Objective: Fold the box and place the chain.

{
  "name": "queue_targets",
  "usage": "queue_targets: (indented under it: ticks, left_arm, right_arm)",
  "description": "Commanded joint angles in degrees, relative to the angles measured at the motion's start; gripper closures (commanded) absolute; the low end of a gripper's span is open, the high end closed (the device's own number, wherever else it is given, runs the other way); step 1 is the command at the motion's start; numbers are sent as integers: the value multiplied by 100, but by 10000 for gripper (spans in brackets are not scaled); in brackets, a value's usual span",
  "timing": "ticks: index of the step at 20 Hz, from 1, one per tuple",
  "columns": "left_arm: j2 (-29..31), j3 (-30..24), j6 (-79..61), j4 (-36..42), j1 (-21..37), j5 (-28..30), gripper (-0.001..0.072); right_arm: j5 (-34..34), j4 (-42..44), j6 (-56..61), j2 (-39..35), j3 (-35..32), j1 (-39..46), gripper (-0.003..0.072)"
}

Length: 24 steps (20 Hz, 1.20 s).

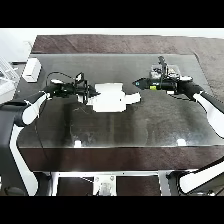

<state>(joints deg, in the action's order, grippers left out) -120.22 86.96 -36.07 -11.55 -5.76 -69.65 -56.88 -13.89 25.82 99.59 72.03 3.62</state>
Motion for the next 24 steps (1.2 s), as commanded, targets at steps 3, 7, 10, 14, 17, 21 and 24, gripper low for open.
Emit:
queue_targets:
  ticks: [3,7,10,14,17,21,24]
  left_arm:
    - [-2,7,0,0,2,4,689]
    - [-2,7,0,0,2,9,689]
    - [-2,7,0,0,2,9,689]
    - [-2,7,0,0,2,17,689]
    - [-2,7,0,0,2,15,689]
    - [-2,7,0,0,2,17,689]
    - [-2,7,0,0,2,15,689]
  right_arm:
    - [-463,297,-407,-658,-179,-4,236]
    - [-409,317,-1147,-1665,-1163,-168,238]
    - [-400,299,-2264,-1847,-1617,-299,240]
    - [-328,243,-2527,-1733,-1644,-330,240]
    - [-122,-669,-2610,-1821,-1665,-726,239]
    - [1469,-1657,-3276,-1770,-1847,-1668,115]
    - [1910,-1729,-3869,-1720,-1895,-2037,115]
